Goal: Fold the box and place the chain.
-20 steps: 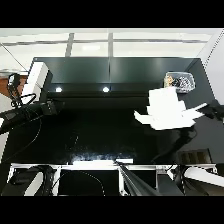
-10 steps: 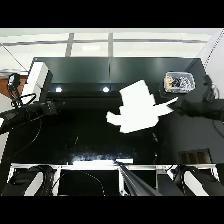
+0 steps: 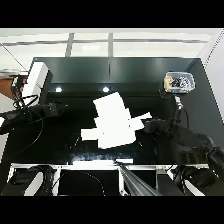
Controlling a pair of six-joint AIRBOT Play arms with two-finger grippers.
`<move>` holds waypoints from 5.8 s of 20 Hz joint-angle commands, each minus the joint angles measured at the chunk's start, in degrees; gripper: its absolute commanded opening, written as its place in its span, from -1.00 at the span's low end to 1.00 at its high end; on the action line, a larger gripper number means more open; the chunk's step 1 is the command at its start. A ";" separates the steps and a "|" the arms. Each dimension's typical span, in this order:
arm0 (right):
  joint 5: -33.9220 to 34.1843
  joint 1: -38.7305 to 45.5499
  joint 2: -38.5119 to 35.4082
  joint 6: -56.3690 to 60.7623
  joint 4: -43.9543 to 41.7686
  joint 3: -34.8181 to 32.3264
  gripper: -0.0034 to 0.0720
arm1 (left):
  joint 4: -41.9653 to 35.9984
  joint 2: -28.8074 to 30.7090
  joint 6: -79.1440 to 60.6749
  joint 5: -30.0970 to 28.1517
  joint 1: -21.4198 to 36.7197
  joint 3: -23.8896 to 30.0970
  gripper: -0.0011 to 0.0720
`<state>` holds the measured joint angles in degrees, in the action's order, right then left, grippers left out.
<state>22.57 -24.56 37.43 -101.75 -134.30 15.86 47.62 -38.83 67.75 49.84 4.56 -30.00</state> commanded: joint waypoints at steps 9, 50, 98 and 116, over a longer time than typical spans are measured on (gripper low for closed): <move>-4.15 -4.13 -0.57 0.87 0.42 -2.58 -0.84 | -27.80 -26.93 -23.61 15.08 -0.39 -0.07 0.96; -2.14 -4.00 -0.57 2.12 0.44 -2.54 0.20 | -18.67 -56.24 -42.07 31.30 -16.65 -20.72 -0.90; 17.86 5.38 1.88 -30.25 24.33 5.79 0.94 | -11.06 -42.95 -76.52 1.16 -29.57 -13.33 -0.90; 20.96 -2.86 3.13 -41.46 20.35 3.08 0.93 | -10.95 -43.08 -76.52 0.66 -29.99 -13.31 -0.89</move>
<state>44.66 -24.18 40.29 -141.58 -113.45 19.99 36.64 -81.87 -8.78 50.54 -25.39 -43.35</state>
